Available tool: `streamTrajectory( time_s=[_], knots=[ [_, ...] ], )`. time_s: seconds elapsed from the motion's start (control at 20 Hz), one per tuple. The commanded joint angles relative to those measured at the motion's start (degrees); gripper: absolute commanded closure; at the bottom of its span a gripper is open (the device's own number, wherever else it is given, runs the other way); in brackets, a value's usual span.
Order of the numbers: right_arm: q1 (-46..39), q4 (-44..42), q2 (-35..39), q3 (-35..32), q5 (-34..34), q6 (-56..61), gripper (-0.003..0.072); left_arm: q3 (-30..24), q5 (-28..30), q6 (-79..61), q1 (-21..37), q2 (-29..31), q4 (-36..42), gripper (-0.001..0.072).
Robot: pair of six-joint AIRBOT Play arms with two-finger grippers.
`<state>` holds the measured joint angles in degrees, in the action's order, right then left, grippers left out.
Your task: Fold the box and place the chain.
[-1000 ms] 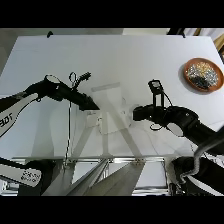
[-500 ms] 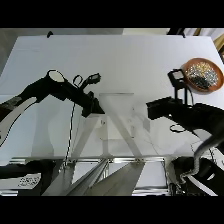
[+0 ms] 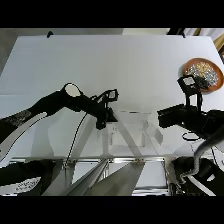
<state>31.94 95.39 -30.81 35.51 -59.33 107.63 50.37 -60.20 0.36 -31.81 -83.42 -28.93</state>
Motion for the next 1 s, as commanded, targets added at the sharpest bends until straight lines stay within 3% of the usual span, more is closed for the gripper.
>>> streamTrajectory(
  time_s=[0.0,0.25,0.95],
  knots=[
    [-0.02,-0.31,0.17,0.07,-1.18,-0.13,0.0330,-1.22,5.88,-4.57,0.81,0.07,1.73,0.0709],
    [-0.04,-0.31,0.17,0.07,-1.03,-0.13,0.0331,-1.22,6.01,-5.33,1.70,-0.02,-7.56,0.0706],
    [-0.04,-2.23,0.20,0.07,0.90,-0.13,0.0331,-1.22,10.43,-8.07,1.70,-5.81,-1.33,0.0705]
  ],
)
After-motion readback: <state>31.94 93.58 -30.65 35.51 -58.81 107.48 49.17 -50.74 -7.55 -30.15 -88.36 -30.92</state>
